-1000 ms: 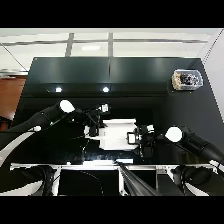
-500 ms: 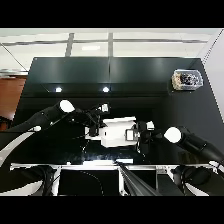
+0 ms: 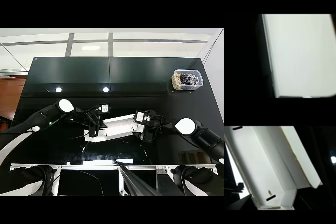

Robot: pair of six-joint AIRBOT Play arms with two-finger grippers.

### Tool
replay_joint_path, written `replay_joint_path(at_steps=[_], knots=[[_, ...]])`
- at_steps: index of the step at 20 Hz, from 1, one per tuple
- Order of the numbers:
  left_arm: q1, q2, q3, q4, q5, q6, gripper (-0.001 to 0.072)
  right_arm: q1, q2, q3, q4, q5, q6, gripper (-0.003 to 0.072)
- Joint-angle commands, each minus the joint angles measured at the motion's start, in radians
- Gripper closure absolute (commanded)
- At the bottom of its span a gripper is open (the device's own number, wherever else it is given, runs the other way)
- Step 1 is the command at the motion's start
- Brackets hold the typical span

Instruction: Fold the box and place the chain.

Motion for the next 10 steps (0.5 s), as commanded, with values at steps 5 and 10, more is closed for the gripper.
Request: replay_joint_path(at_steps=[5, 10], knots=[[-0.001, 0.013, 0.002, 0.027, -0.007, 0.029, 0.0683, -0.014, -0.048, 0.005, 0.076, 0.006, -0.086, -0.0023], [-0.002, 0.013, 0.002, 0.069, -0.01, 0.028, 0.0683, -0.015, -0.069, 0.005, 0.172, -0.06, -0.201, -0.0023]])
